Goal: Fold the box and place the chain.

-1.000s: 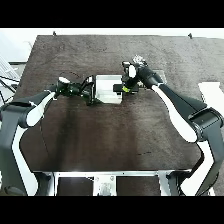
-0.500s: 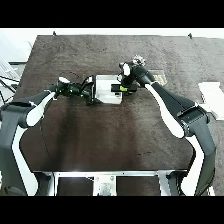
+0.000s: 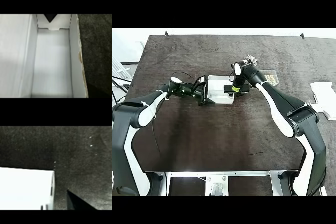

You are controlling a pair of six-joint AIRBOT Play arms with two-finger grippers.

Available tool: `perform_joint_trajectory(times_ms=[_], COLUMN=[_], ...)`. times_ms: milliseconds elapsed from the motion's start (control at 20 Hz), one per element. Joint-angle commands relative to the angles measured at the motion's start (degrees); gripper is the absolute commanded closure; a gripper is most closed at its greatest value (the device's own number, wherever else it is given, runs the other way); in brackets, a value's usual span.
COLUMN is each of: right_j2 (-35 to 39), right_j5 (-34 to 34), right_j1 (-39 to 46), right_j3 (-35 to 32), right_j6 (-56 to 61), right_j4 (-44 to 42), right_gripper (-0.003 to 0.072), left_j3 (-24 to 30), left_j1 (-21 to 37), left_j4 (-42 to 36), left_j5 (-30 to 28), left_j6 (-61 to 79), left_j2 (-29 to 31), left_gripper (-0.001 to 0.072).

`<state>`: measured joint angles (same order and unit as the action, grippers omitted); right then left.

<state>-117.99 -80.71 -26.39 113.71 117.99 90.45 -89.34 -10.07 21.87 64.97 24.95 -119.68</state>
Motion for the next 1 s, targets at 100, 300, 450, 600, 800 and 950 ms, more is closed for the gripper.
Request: perform_joint_trajectory(times_ms=[100,300,450,600,800,950], right_j2=[-0.4,-1.0,-1.6,-1.6,-1.6,-1.6], right_j5=[0.1,0.7,0.7,0.7,0.7,0.7], right_j1=[-0.5,-0.6,-0.6,-0.5,-0.4,0.0], right_j3=[0.1,0.1,0.1,0.1,0.2,1.5], right_j6=[0.6,0.5,0.5,0.5,0.5,0.5], right_j4=[-0.6,-3.4,-3.4,-3.4,-3.3,-3.2], right_gripper=[0.048,0.0482,0.0544,0.0676,0.05,0.0134], left_j3=[0.0,0.0,0.0,0.0,0.0,0.0], left_j1=[0.1,0.1,0.1,0.1,0.1,0.1], left_j4=[0.0,0.0,0.0,0.0,0.0,0.0], left_j5=[0.0,0.0,0.0,0.0,0.0,0.0], left_j6=[0.0,0.0,0.0,0.0,0.0,0.0], left_j2=[0.0,0.0,0.0,0.0,0.0,0.0], left_gripper=[0.0353,0.0353,0.0353,0.0353,0.0353,0.0353])
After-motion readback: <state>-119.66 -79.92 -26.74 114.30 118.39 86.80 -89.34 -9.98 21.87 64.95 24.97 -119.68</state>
